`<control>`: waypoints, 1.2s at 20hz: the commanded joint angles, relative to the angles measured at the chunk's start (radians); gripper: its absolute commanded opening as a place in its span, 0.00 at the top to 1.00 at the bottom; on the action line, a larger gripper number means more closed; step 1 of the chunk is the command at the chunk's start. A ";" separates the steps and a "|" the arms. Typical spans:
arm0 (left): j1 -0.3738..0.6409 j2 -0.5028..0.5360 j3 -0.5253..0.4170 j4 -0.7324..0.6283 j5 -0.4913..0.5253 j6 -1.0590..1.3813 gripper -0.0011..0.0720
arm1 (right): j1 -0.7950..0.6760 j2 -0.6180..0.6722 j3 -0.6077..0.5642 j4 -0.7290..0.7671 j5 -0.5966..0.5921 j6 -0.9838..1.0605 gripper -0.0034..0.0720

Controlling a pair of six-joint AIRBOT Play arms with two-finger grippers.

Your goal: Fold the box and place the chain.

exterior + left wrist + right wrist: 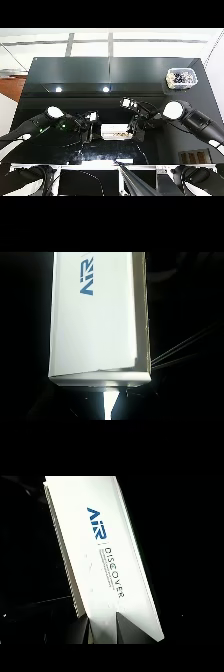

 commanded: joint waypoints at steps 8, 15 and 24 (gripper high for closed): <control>0.000 -0.001 0.000 0.001 -0.002 0.000 0.43 | 0.008 0.000 -0.003 -0.006 0.004 0.002 0.78; 0.000 -0.001 0.000 0.001 -0.002 0.000 0.43 | 0.037 -0.002 -0.019 -0.037 -0.036 0.061 0.68; 0.000 -0.001 0.000 0.001 -0.002 0.000 0.43 | 0.037 -0.003 -0.019 -0.037 -0.048 0.061 0.67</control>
